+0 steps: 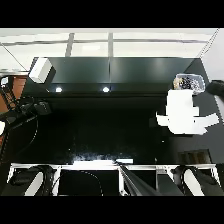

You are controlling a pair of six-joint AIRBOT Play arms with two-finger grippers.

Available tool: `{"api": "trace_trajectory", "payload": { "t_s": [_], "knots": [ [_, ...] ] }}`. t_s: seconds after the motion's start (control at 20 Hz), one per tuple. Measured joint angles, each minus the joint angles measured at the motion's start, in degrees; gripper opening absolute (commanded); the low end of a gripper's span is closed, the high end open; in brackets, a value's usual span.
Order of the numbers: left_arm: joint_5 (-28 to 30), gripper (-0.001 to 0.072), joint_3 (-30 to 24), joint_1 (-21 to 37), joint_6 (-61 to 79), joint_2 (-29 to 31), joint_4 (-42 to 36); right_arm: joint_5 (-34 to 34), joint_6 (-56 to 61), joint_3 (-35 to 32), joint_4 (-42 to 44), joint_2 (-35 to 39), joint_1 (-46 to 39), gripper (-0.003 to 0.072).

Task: Fold the box and place the chain.

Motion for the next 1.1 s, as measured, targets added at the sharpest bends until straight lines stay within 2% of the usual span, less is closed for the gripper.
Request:
{"api": "trace_trajectory", "payload": {
  "t_s": [0.25, 0.4, 0.5, 0.6, 0.8, 0.9, 0.95, 1.0, 1.05, 1.1],
  "knots": [
    [0.61, 0.0706, 0.0, 0.0, 0.48, -0.98, -0.02, 20.0, 3.96, 13.64, -1.92, -16.31, -16.65, 0.072],
    [0.52, 0.0706, 0.0, 0.0, 0.59, -1.18, -0.02, 32.79, 3.78, 17.55, -2.27, -24.7, -23.1, 0.072],
    [0.33, 0.0705, 0.0, -0.11, 0.61, -1.2, -0.17, 40.24, -0.63, 18.73, -2.32, -29.14, -25.05, 0.072],
    [0.13, 0.0705, 0.0, -0.68, 0.79, -1.22, -0.22, 45.53, -6.54, 19.34, -2.23, -32.24, -25.2, 0.072],
    [0.15, 0.0705, 0.0, -3.04, 1.03, -1.29, -0.22, 48.46, -15.87, 19.85, -4.44, -35.01, -22.91, 0.072],
    [0.24, 0.0705, 0.0, -4.04, 1.07, -1.4, -0.22, 48.59, -18.05, 19.98, -6.91, -35.69, -22.01, 0.0487],
    [0.33, 0.0705, 0.0, -4.37, 1.09, -1.46, -0.2, 48.52, -18.69, 19.98, -7.93, -35.93, -21.75, 0.046],
    [0.37, 0.0705, 0.0, -4.63, 1.16, -1.57, -0.2, 48.48, -19.3, 19.98, -8.79, -36.09, -21.51, 0.0209],
    [0.33, 0.0705, 0.0, -4.79, 1.22, -1.66, -0.2, 48.43, -19.8, 20.04, -9.22, -36.2, -21.38, 0.004],
    [0.37, 0.0705, 0.0, -4.92, 1.22, -1.68, -0.22, 48.28, -20.09, 20.04, -9.66, -36.3, -21.24, 0.0001]
  ]
}}
